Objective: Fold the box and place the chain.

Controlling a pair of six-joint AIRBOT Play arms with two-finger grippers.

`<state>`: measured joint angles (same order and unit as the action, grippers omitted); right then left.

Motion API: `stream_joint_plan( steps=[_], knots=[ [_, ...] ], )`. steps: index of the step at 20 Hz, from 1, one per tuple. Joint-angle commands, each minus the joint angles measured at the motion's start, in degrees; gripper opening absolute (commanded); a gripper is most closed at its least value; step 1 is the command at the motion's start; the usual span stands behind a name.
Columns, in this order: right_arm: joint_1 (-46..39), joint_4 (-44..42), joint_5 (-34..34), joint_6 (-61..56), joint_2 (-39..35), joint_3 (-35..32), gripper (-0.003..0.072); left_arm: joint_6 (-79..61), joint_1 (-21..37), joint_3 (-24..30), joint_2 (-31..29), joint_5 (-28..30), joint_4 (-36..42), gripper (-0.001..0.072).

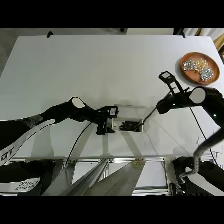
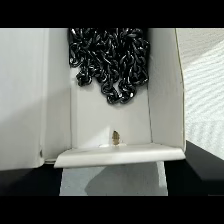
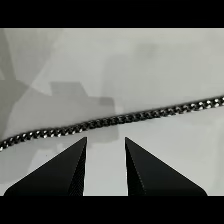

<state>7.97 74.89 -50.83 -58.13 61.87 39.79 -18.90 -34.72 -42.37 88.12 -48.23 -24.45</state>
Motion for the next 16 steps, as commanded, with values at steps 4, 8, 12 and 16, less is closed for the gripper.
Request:
stream_joint_plan(
  steps=[4, 8, 12, 16],
  knots=[
    [2.1, 2.8, -2.75, -5.33, 5.57, 0.72, 0.026, 0.0, 0.0, 0.02, 0.0, 0.0, 0.0, 0.0253],
    [2.1, 2.73, -3.74, -6.16, 7.91, 0.72, 0.0261, 0.0, 0.0, 0.02, 0.0, 0.0, -0.02, 0.0253],
    [2.1, 1.75, -1.31, -8.98, 8.33, 0.72, 0.0259, 0.0, 0.0, 0.02, 0.0, 0.0, -0.02, 0.0253],
    [2.1, 1.07, 0.85, -9.7, 9.9, 0.72, 0.0222, 0.0, 0.0, 0.02, 0.0, 0.0, -0.02, 0.0253]
  ],
)
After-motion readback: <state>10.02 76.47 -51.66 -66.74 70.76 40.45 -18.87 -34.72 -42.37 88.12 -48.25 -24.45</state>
